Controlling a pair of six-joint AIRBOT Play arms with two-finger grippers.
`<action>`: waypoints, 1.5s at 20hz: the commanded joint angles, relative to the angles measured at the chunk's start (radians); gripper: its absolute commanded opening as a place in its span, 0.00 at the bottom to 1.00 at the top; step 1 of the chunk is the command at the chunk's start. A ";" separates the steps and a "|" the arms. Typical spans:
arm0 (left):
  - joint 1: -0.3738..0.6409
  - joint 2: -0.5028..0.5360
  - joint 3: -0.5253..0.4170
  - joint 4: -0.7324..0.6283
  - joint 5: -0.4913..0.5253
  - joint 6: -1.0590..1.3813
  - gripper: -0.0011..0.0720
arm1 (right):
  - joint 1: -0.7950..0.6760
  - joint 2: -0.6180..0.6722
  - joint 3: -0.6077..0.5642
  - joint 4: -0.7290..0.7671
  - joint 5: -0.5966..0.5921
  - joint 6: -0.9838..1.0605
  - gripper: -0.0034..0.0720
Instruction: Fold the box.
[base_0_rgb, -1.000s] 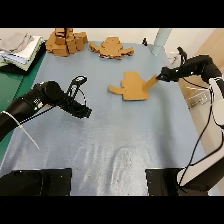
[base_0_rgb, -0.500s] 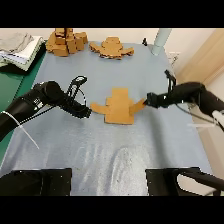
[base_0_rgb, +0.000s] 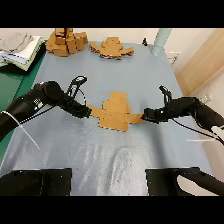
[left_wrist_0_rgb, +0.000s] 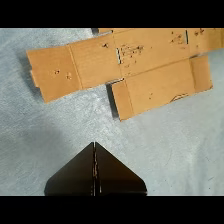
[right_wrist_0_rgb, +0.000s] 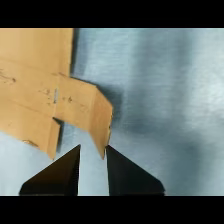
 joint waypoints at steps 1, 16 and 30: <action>0.001 0.000 0.001 0.000 0.000 0.000 0.03 | -0.045 -0.090 0.061 -0.036 -0.013 -0.006 0.39; 0.001 0.000 0.001 -0.001 0.058 0.000 0.03 | -0.013 -0.297 0.151 0.161 -0.088 -0.242 0.39; 0.000 -0.001 0.001 -0.006 0.066 -0.009 0.03 | 0.093 -0.343 0.210 0.195 -0.071 -0.270 0.23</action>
